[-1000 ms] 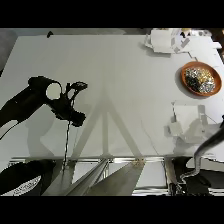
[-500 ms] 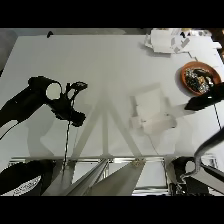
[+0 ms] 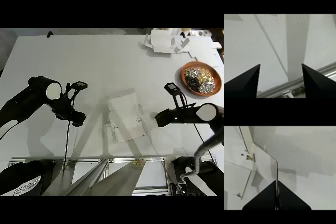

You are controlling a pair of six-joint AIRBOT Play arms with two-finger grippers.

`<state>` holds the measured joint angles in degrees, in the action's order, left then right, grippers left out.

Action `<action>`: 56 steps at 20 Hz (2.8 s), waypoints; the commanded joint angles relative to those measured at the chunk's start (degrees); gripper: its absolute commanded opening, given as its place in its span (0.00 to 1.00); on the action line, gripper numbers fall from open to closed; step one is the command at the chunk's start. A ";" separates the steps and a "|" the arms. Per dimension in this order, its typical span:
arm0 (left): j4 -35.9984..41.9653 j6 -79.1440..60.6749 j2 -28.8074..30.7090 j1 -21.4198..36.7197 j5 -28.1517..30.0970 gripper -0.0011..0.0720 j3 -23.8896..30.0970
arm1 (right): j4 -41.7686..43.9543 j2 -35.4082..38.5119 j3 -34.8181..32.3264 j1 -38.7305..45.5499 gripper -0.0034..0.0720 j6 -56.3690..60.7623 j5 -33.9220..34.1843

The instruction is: Fold the box and place the chain.

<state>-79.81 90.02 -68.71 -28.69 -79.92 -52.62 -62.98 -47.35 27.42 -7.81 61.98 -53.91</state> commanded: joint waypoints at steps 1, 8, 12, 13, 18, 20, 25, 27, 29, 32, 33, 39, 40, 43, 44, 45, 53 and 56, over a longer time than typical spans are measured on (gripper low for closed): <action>0.42 -3.17 -0.07 0.02 5.33 0.80 0.02 | 0.31 1.38 -2.21 -5.64 0.07 2.73 5.60; 12.46 -24.92 -0.09 0.11 27.76 0.97 3.91 | 0.50 1.38 -2.21 -6.64 0.07 2.75 5.49; 15.19 -30.08 -0.09 0.11 27.71 0.97 6.71 | 0.48 1.38 -2.21 -6.64 0.07 2.73 5.62; 16.24 -30.95 -0.09 0.11 28.70 0.97 7.69 | 0.50 1.38 -2.21 -6.64 0.07 2.75 5.55; 34.14 -49.44 -0.15 0.79 30.84 0.97 9.33 | 0.55 1.38 -2.21 -6.64 0.07 2.99 5.49; 42.80 -58.12 -0.39 3.89 28.28 0.97 9.46 | 0.55 1.38 -2.21 -6.64 0.07 6.29 5.49; 60.39 -70.49 -8.17 14.49 12.46 0.97 9.46 | 0.48 1.38 -2.21 -6.64 0.07 6.78 5.27; 59.69 -70.12 -11.93 13.99 12.44 0.97 9.46 | 0.48 1.38 -2.21 -6.64 0.07 6.78 5.27; 62.14 -71.34 -15.08 12.57 14.23 0.97 9.46 | 0.48 1.38 -2.21 -6.64 0.07 6.75 5.25; 66.36 -74.99 -17.53 9.90 17.84 0.97 9.46 | 0.44 1.38 -2.21 -6.64 0.07 6.58 5.29; 66.58 -75.52 -17.88 8.94 19.63 0.97 9.46 | 0.42 1.38 -2.21 -6.64 0.07 6.58 5.29; 67.06 -77.46 -18.67 5.66 23.61 0.96 9.46 | 0.28 1.38 -2.21 -6.64 0.07 6.58 5.35; 66.93 -77.68 -18.67 5.62 24.30 0.96 9.46 | 0.28 1.38 -2.21 -6.64 0.07 6.58 5.35; 65.55 -78.12 -18.67 5.81 24.65 0.72 9.46 | 0.28 1.38 -2.21 -6.64 0.07 6.58 5.33; 64.76 -78.12 -18.67 5.81 24.65 0.63 9.46 | 0.28 1.38 -2.21 -6.64 0.07 6.58 5.33; 63.95 -78.12 -18.67 5.81 24.79 0.63 9.44 | 0.28 1.38 -2.21 -6.64 0.07 6.58 5.35; 61.55 -78.49 -18.64 5.92 25.29 0.25 9.44 | 0.28 1.38 -2.21 -6.64 0.07 6.58 5.35; 61.44 -82.42 -18.62 5.92 25.29 0.10 9.42 | 0.31 1.38 -2.21 -6.64 0.07 6.60 5.29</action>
<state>-17.87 10.39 -87.33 -22.83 -55.18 -43.20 -62.61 -46.02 25.26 -14.41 68.55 -48.53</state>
